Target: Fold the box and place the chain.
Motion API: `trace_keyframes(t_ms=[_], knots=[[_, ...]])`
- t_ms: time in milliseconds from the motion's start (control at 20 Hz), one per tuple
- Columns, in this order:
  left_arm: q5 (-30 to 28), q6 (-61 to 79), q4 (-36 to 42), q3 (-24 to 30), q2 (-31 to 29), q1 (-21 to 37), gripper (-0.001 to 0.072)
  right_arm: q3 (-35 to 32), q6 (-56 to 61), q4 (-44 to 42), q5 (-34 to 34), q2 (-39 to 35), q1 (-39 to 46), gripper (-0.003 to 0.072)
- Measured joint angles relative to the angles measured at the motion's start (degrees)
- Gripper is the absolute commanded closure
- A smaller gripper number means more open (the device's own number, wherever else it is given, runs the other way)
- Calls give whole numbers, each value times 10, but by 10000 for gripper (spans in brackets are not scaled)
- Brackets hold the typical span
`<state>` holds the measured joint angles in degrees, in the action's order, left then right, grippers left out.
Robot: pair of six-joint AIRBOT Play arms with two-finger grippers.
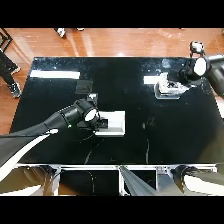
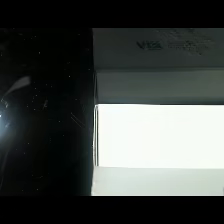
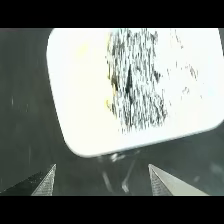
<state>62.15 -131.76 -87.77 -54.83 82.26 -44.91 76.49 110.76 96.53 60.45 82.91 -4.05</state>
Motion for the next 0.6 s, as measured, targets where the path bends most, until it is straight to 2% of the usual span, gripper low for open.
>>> trace_keyframes(t_ms=[100,200,300,600], knots=[[0,0,2,0,0,0,684,60,-1,-22,14,63,16,160],[0,0,7,0,0,0,684,106,-2,-47,26,114,27,210],[0,0,9,0,0,0,684,137,-2,-71,31,152,35,210],[0,0,11,0,0,0,683,171,-2,-102,35,209,44,210]])
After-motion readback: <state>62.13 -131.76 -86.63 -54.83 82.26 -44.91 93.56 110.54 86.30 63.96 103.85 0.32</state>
